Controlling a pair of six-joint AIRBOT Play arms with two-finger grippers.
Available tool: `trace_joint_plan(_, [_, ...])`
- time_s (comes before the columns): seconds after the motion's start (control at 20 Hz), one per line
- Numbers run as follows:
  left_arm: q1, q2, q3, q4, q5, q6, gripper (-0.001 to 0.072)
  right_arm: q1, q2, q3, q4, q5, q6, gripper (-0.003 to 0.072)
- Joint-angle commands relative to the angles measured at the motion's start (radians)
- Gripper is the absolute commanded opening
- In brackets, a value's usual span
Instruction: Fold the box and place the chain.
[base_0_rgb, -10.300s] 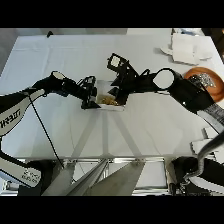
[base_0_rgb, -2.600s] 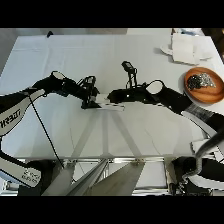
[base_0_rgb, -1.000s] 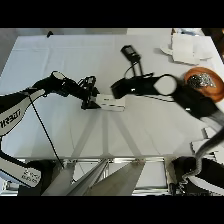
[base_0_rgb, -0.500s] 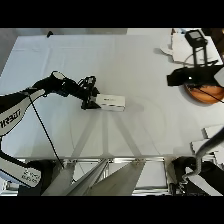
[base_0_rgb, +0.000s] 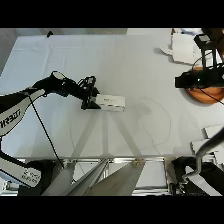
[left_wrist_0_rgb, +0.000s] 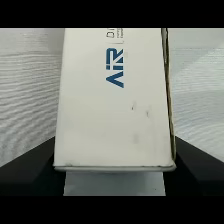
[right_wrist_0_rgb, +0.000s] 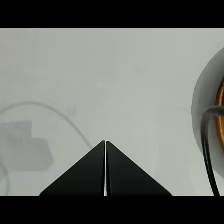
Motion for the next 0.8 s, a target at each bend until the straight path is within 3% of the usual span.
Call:
trace_joint_plan(0.0, [-0.006,0.035,0.0,0.004,-0.004,-0.048,0.0005,-0.002,0.001,0.001,-0.002,0.004,0.0,0.001])
trace_joint_plan(0.2, [-0.024,0.172,0.0,0.071,0.108,-0.21,0.0005,-0.002,0.001,0.001,-0.002,0.004,0.0,0.001])
trace_joint_plan(0.45, [-0.006,0.402,0.0,0.012,0.295,-0.436,0.0006,-0.002,0.001,0.001,-0.002,0.004,0.0,0.001])
trace_joint_plan(0.75, [0.139,0.586,0.0,0.07,0.551,-0.67,0.0006,-0.002,0.001,0.001,-0.002,0.004,0.0,0.001])
